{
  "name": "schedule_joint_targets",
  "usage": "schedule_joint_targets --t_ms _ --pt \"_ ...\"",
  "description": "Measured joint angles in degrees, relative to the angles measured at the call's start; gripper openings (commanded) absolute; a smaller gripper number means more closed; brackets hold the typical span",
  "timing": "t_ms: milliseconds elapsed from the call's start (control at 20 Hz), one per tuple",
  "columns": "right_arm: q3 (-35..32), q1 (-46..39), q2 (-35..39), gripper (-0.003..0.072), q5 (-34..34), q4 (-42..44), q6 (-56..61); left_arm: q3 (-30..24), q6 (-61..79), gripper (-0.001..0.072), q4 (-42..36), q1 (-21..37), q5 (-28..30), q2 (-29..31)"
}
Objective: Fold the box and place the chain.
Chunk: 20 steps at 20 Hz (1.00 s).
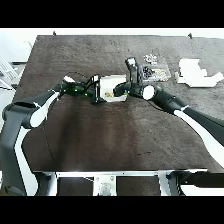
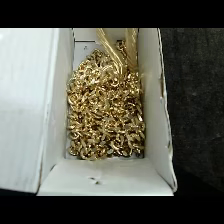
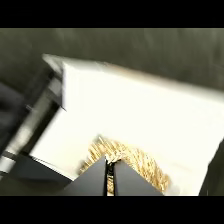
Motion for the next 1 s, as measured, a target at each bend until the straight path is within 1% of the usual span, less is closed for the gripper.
schedule_joint_targets --t_ms 50,100,200,350,450,500,550,600,650,700,800,1000 --pt "-0.3 -0.2 -0.9 0.0433 -0.3 0.3 0.2 0.0 0.0 0.0471 0.0 0.0 0.0 0.0" --pt "-0.4 -0.4 -1.2 0.0411 -0.4 0.6 0.2 0.0 0.0 0.0471 0.0 0.0 0.0 0.0" --pt "-0.3 -1.1 -0.9 0.0412 -0.9 0.9 0.4 0.0 0.0 0.0471 0.0 0.0 0.0 0.0" --pt "0.1 -2.7 2.8 0.0407 -0.6 1.2 0.3 0.0 0.0 0.0471 0.0 0.0 0.0 0.0" --pt "0.2 -4.6 6.7 0.0254 1.5 1.1 -1.6 0.0 0.0 0.0471 0.0 0.0 0.0 0.0" --pt "0.3 -5.7 8.6 0.0238 2.7 1.1 -2.8 0.0 0.0 0.0471 0.0 0.0 0.0 0.0" --pt "0.3 -7.2 10.4 0.0207 4.1 1.0 -4.2 0.0 0.0 0.0471 0.0 0.0 0.0 0.0" --pt "0.6 -8.5 11.7 0.0141 5.0 1.0 -5.8 0.0 0.0 0.0471 0.0 0.0 0.0 0.0" --pt "1.3 -10.0 12.5 0.0121 5.9 1.2 -7.6 0.0 0.0 0.0471 0.0 0.0 0.0 0.0" --pt "2.6 -11.5 12.5 0.0121 6.8 1.7 -9.7 0.0 0.0 0.0471 0.0 0.0 0.0 0.0" --pt "6.8 -14.0 10.5 0.0121 10.5 3.1 -14.5 0.0 0.0 0.0471 0.0 0.0 0.0 0.0" --pt "18.0 -19.3 1.3 0.0121 25.3 8.1 -25.7 0.0 0.0 0.0471 0.0 0.0 0.0 0.0"
